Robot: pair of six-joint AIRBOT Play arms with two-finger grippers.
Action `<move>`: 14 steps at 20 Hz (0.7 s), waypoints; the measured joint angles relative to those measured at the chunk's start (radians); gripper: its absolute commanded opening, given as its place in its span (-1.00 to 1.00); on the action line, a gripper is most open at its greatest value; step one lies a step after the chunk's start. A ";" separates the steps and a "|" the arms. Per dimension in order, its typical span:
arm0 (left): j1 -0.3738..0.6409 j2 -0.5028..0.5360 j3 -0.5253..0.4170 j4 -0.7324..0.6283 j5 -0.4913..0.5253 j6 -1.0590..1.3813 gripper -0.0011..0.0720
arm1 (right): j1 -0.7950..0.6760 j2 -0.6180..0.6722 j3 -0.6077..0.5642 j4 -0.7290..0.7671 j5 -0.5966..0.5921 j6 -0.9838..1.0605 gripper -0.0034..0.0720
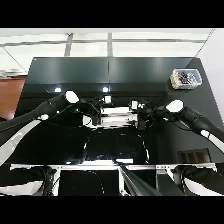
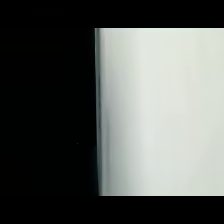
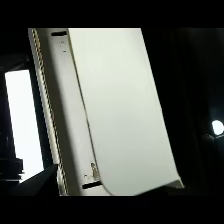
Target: Fold the box and place the chain.
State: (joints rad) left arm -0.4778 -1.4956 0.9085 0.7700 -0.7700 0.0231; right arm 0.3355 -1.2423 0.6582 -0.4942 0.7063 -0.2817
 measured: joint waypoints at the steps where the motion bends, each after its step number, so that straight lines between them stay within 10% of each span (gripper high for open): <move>1: 0.000 0.000 0.000 0.000 0.000 0.000 -0.89 | 0.000 -0.013 0.005 0.014 0.010 -0.015 0.76; 14: 0.000 0.000 0.000 -0.001 -0.003 0.001 -0.89 | -0.001 -0.122 0.019 -0.003 0.058 -0.058 0.76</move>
State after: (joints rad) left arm -0.4778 -1.4956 0.9085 0.7692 -0.7734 0.0238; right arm 0.3347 -1.3647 0.6769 -0.4976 0.7647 -0.3401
